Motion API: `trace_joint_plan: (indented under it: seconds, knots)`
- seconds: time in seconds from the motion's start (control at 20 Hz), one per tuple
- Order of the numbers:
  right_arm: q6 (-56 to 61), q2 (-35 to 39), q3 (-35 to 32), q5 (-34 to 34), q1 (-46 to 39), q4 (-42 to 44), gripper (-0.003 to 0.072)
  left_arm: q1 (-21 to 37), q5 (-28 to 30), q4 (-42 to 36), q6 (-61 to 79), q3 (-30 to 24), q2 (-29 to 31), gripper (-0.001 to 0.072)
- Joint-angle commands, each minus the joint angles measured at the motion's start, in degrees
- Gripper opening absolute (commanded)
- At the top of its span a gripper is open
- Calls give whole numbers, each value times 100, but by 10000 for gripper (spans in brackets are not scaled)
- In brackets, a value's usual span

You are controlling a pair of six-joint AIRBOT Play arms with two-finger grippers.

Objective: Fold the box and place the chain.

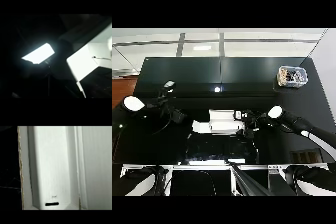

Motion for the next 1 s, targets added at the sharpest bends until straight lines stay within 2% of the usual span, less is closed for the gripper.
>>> trace_joint_plan:
  seconds: [0.0,0.1,0.25,0.55,0.75,0.95]
  knots:
    - [0,0,0,4,4,2,136,916,-1178,-684,-1784,-157,-684,27]
    - [0,0,0,4,4,2,136,1005,-1493,-1491,-1237,-210,-1270,25]
    - [0,-2,0,4,4,2,136,673,-1073,-1633,-1257,-208,-1764,24]
    - [0,0,0,4,4,2,136,-413,-621,-1635,-1276,-208,-1904,25]
    - [0,0,0,4,4,2,136,-516,-573,-1641,-1217,-136,-1904,25]
    - [0,0,0,4,4,2,137,-501,-1038,-1637,-1104,232,-1904,26]
